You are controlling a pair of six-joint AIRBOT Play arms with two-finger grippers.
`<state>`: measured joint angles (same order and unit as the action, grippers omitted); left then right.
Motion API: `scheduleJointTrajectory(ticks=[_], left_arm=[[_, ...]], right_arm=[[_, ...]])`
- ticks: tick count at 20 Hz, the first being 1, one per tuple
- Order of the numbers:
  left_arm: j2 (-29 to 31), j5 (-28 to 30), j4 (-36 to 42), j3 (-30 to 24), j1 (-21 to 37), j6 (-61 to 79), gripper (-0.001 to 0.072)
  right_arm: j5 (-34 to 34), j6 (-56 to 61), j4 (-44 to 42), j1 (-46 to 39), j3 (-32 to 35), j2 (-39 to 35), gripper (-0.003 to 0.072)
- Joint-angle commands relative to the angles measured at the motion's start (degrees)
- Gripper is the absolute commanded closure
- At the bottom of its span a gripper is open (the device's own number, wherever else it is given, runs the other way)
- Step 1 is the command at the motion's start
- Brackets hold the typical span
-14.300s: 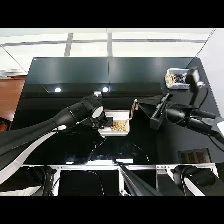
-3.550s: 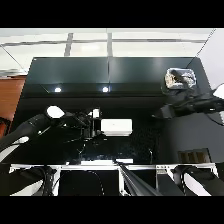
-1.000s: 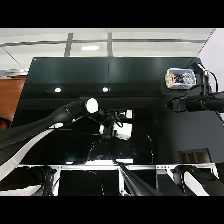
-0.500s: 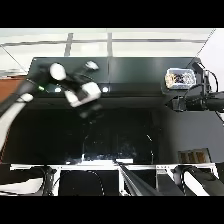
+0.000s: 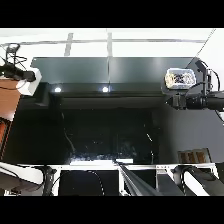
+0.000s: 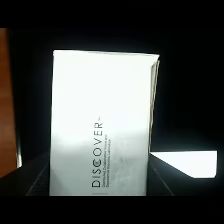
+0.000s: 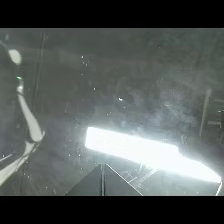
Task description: Fold the box and place the chain.
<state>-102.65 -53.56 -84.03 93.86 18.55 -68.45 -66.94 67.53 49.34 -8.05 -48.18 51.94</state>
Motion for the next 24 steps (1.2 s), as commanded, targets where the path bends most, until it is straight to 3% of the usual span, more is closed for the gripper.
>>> scheduleJointTrajectory(ticks=[1,5,7,8,9,11,14,15,16,18,19,21,22,24], left_arm=[[-10.01,2.32,3.13,12.57,2.29,-0.52,0.0348],[-18.88,1.01,9.18,24.65,0.96,0.28,0.0348],[-20.15,0.76,12.72,25.53,0.28,0.33,0.0307],[-20.13,0.28,12.68,25.33,-0.07,0.31,0.0104],[-20.0,-1.09,12.48,25.57,-0.2,0.04,-0.0009],[-18.29,-5.25,9.44,26.36,-0.24,-0.26,-0.0009],[-11.19,-9.64,-1.57,26.34,-1.16,-3.85,-0.0003],[-7.93,-10.56,-4.26,26.34,-1.4,-6.51,0.0045],[-4.87,-10.8,-4.9,26.34,-1.4,-8.76,0.021],[1.86,-11.5,0.22,26.16,-1.4,-10.19,0.0678],[5.16,-11.72,4.92,25.03,-1.44,-10.25,0.0685],[13.92,-10.86,17.05,17.44,-2.91,-10.14,0.0686],[18.43,-10.69,20.31,12.39,-4.61,-9.53,0.0687],[29.18,-7.91,19.71,-2.12,-10.6,-6.78,0.0687]], right_arm=[[0.81,1.6,-0.24,-0.02,0.02,0.0,0.0664],[0.85,2.08,-0.22,-0.02,0.02,0.0,0.0664],[1.01,2.36,-0.22,-0.02,0.0,0.0,0.0664],[1.01,2.36,-0.22,-0.02,0.02,0.0,0.0665],[0.96,2.36,-0.2,-0.02,0.02,0.0,0.0664],[0.63,2.32,-0.13,-0.02,0.0,0.0,0.0664],[0.22,2.32,0.22,-0.02,0.02,0.0,0.0664],[0.81,2.12,0.2,0.04,0.02,0.0,0.0664],[1.49,0.76,0.22,0.48,0.02,0.0,0.0664],[3.43,-3.93,0.24,2.36,0.02,0.02,0.0664],[5.51,-4.59,0.22,3.74,0.22,0.04,0.0664],[11.63,-4.55,0.17,7.08,1.55,0.04,0.0665],[14.8,-4.55,0.33,8.85,2.51,0.07,0.0664],[20.13,-4.55,2.36,11.26,4.48,0.13,0.0664]])
